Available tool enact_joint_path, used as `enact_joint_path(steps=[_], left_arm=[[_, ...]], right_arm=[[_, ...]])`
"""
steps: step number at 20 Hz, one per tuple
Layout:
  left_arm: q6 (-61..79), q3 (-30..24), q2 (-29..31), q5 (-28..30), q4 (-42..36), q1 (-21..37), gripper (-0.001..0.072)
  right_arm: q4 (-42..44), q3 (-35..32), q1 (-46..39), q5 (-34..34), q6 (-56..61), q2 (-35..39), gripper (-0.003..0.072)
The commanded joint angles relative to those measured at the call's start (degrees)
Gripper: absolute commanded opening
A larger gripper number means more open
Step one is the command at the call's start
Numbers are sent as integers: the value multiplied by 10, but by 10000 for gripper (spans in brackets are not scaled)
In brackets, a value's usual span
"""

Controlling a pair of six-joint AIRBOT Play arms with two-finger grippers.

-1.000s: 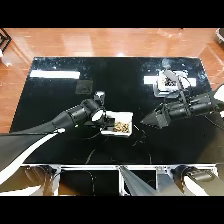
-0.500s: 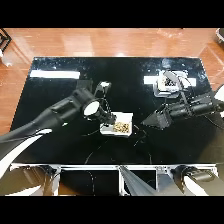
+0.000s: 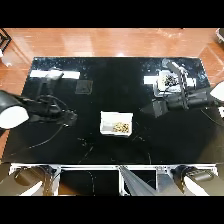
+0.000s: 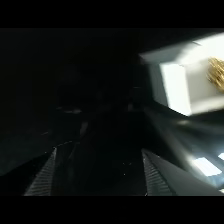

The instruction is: Fold the box and place the chain.

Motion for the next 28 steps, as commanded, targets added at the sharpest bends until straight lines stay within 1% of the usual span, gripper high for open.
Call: enact_joint_path(steps=[1,3,5,8,10,18,24,28], left_arm=[[72,-84,37,62,-171,122,642],[128,-115,28,113,-234,146,638],[152,-122,14,139,-245,149,637],[165,-122,-2,152,-245,148,636],[167,-122,-2,156,-244,149,636],[175,-122,-5,163,-245,149,636],[175,-122,-28,163,-246,149,636],[175,-122,-38,163,-253,149,635]], right_arm=[[-85,74,58,-34,70,-59,712],[-116,125,107,-14,71,-115,712],[-123,142,144,-8,47,-151,712],[-123,142,181,-8,39,-180,712],[-122,142,192,-22,39,-183,711],[-118,142,192,-69,37,-185,711],[-118,142,192,-66,13,-189,711],[-118,142,193,-68,13,-212,711]])
